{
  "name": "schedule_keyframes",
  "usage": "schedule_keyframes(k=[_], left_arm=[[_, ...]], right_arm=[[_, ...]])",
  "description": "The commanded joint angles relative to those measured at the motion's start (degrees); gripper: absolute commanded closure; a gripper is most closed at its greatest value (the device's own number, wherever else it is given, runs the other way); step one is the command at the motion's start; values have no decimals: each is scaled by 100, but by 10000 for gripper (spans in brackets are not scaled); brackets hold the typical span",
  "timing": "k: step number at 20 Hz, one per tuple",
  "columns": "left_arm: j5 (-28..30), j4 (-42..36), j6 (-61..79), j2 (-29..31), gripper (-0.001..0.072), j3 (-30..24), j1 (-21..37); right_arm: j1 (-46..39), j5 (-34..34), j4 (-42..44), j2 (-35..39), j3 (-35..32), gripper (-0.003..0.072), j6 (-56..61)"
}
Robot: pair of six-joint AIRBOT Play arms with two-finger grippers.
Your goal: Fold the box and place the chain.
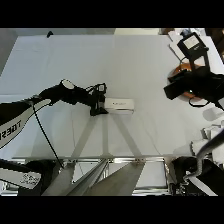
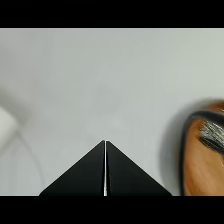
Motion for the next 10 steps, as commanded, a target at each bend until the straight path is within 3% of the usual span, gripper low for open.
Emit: schedule_keyframes(k=[1,10], left_arm=[[0,4,0,2,455,0,-2],[-20,0,2,2,455,0,-2]], right_arm=[[-2,850,-1722,103,7,674,1255],[-798,1628,-1593,103,7,673,1703]])
